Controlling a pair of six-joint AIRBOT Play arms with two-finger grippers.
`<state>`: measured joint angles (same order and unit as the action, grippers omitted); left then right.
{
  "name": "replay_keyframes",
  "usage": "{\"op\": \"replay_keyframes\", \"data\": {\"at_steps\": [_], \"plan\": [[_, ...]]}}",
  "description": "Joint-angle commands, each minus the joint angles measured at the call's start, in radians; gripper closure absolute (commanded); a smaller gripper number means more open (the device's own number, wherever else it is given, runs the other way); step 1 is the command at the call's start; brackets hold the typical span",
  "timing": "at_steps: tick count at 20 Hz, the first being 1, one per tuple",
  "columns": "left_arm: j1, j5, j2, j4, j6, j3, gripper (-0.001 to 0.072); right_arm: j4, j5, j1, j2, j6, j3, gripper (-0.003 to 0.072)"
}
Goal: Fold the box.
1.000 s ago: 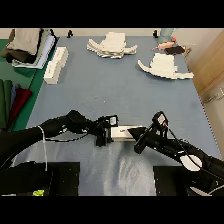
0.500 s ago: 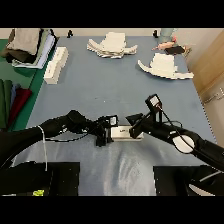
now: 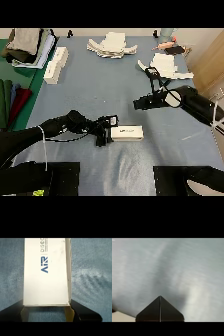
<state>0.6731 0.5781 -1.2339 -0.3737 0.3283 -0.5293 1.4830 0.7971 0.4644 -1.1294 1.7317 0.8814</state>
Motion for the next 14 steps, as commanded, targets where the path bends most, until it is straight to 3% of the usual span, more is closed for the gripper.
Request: {"op": "replay_keyframes", "data": {"at_steps": [1,9,12,14], "plan": [[0.000,-0.003,0.001,0.014,0.000,-0.002,0.0188,0.229,0.233,-0.028,-0.073,0.225,0.106,0.0686],[-0.010,-0.013,0.012,-0.011,-0.148,-0.009,0.0189,0.230,0.230,-0.028,-0.074,0.259,0.106,0.0685],[-0.090,-0.091,0.115,-0.092,-0.363,-0.011,0.0188,0.231,0.230,-0.028,-0.074,0.259,0.106,0.0685],[-0.203,-0.144,0.213,-0.187,-0.570,-0.011,0.0188,0.232,0.230,-0.028,-0.074,0.259,0.106,0.0686]]}}
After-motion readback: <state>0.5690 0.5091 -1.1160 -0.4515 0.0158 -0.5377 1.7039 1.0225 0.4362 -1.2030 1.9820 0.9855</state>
